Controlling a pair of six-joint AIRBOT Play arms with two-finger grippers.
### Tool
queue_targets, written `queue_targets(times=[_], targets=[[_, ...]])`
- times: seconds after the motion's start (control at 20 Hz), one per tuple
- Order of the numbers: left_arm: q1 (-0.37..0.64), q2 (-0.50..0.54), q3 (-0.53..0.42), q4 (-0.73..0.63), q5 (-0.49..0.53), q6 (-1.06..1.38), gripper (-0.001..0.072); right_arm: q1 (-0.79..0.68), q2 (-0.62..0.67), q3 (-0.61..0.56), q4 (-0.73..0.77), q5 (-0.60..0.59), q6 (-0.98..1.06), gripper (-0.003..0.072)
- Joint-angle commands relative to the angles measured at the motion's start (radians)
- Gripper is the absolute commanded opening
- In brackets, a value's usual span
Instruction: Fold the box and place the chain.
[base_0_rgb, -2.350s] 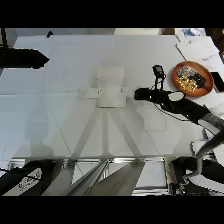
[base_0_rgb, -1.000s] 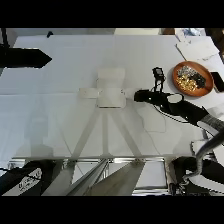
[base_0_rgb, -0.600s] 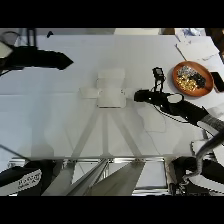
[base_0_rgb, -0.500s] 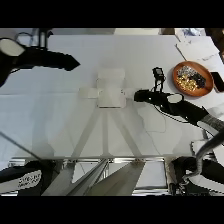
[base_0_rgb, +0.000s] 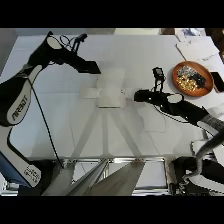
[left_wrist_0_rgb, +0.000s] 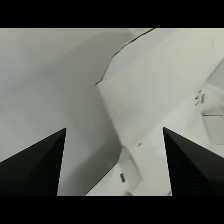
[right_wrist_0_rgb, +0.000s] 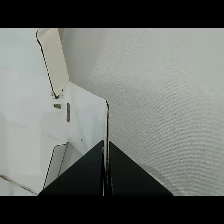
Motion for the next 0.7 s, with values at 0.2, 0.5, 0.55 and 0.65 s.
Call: queue_targets(times=[0.2, 0.5, 0.55, 0.65], targets=[[-0.015, -0.069, 0.039, -0.097, -0.092, 0.116, 0.0638, 0.001, 0.001, 0.0, 0.0, 0.0, 0.0, 0.0012], [-0.024, -0.069, 0.039, -0.124, -0.257, 0.356, 0.047, 0.001, 0.001, 0.0, 0.0, 0.0, 0.0, 0.0012], [-0.028, -0.069, 0.039, -0.123, -0.275, 0.407, 0.0446, 0.001, 0.001, 0.0, 0.0, 0.0, 0.0, 0.0012], [-0.04, -0.069, 0.039, -0.115, -0.272, 0.454, 0.0446, 0.001, 0.001, 0.0, 0.0, 0.0, 0.0, 0.0012]])
